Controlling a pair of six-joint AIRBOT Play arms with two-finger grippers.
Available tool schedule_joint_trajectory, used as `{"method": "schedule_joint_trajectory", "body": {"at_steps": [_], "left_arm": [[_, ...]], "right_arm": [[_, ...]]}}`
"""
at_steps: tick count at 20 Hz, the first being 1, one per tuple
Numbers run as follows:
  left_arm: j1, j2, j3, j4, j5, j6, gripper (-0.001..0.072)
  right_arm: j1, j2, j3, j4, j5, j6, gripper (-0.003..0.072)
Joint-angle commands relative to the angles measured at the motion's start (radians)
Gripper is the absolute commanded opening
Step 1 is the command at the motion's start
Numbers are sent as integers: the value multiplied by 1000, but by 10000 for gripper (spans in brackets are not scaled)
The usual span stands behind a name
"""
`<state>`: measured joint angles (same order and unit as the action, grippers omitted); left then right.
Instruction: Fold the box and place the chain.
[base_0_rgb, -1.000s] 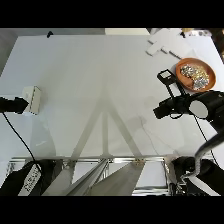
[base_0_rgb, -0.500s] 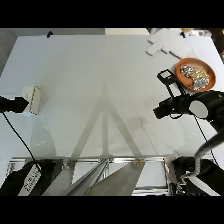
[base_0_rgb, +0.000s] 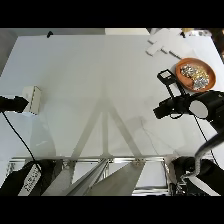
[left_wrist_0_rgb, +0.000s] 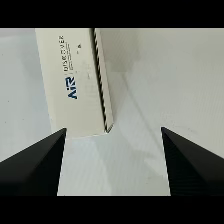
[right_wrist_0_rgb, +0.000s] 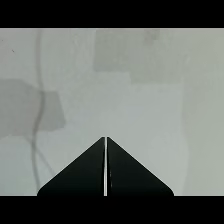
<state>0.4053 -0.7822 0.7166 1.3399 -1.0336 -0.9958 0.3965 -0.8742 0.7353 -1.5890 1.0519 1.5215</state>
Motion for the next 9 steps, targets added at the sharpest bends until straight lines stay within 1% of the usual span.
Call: {"method": "schedule_joint_trajectory", "body": {"at_steps": [1,5,9], "left_arm": [[-1,0,0,-4,1,0,638],[-1,0,0,-39,1,0,637],[-1,0,0,-42,0,0,637]], "right_arm": [[0,1,1,0,0,0,13],[0,1,1,0,0,0,13],[0,1,1,0,0,0,13]]}}
